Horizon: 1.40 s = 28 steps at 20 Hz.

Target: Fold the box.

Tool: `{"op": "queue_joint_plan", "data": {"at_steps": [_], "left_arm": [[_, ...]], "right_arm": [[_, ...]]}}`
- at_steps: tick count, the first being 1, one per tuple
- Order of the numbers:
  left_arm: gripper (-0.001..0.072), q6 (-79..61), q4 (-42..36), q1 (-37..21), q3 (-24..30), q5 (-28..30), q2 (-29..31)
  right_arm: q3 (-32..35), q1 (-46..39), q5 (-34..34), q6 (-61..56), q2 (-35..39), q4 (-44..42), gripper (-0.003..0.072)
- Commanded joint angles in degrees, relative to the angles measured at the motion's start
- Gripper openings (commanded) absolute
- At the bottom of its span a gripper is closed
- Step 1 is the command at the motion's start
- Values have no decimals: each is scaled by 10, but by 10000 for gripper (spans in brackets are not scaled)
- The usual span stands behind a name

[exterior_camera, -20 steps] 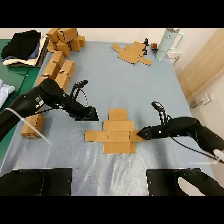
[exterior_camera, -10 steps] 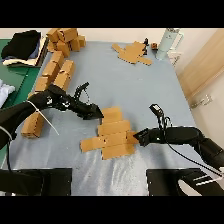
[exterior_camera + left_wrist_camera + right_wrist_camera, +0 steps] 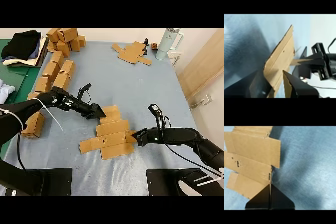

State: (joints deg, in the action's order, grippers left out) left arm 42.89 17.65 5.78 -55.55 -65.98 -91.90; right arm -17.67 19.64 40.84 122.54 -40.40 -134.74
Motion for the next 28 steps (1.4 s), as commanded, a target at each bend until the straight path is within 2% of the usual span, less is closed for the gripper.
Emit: {"op": "queue_joint_plan", "data": {"at_steps": [1, 3, 4, 5, 14, 18, 25, 26, 27, 28], "left_arm": [[470, -47, -58, 0, -12, -75, -29], [454, -46, -61, 0, -16, -87, -42], [318, -47, -60, 0, -16, -87, -46], [234, -50, -61, 0, -16, -87, -48], [236, -61, -54, 7, -16, -83, -48], [234, -67, -53, 18, -16, -60, -48], [232, -67, -50, 17, -16, -68, -48], [207, -66, -44, 17, -16, -69, -48], [97, -67, -37, 18, -16, -71, -48], [95, -67, -31, 18, -16, -71, -48]], "right_arm": [[0, 1, -4, -2, -8, 1, 2], [0, 1, -4, -1, -13, 1, 2], [0, 1, -4, -2, -14, 1, 2], [0, 1, -4, -2, -14, 1, 2], [0, 1, -4, -2, -14, 1, 2], [0, 1, -4, -2, -14, 1, 2], [0, 1, -5, -2, -14, 2, 2], [0, 1, -5, -2, -14, 2, 2], [0, 1, -5, -1, -14, 2, 2], [0, 1, -5, -1, -14, 2, 2]]}}
